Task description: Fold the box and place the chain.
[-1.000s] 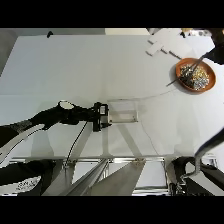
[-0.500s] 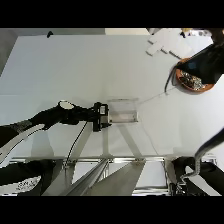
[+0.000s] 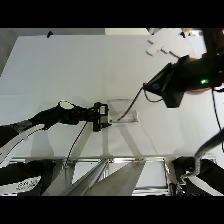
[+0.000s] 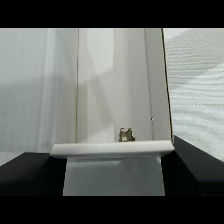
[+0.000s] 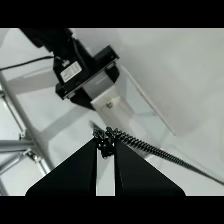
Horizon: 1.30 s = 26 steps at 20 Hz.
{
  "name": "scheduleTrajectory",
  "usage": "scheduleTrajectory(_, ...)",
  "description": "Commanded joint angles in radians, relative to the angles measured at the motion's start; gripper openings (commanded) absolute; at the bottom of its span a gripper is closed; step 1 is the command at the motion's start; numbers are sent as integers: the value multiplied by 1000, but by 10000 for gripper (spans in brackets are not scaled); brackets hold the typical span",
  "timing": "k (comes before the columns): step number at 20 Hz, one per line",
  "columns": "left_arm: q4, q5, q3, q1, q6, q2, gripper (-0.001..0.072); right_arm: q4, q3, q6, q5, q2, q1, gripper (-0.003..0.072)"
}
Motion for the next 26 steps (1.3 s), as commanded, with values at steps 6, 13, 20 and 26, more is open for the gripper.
scheduleTrajectory(6, 0, 0, 0, 0, 0, 0, 63, -14, -218, 8, -227, -79, 154, 8)
scheduleTrajectory(13, 0, 0, 0, 0, 0, 0, 63, -16, -222, 9, -230, -123, 160, 8)
scheduleTrajectory(20, 0, 0, 0, 0, 0, 0, 63, -275, -222, 153, -145, -123, 63, 9)
scheduleTrajectory(26, 0, 0, 0, 0, 0, 0, 63, -420, -223, 253, -200, -161, -146, 299)
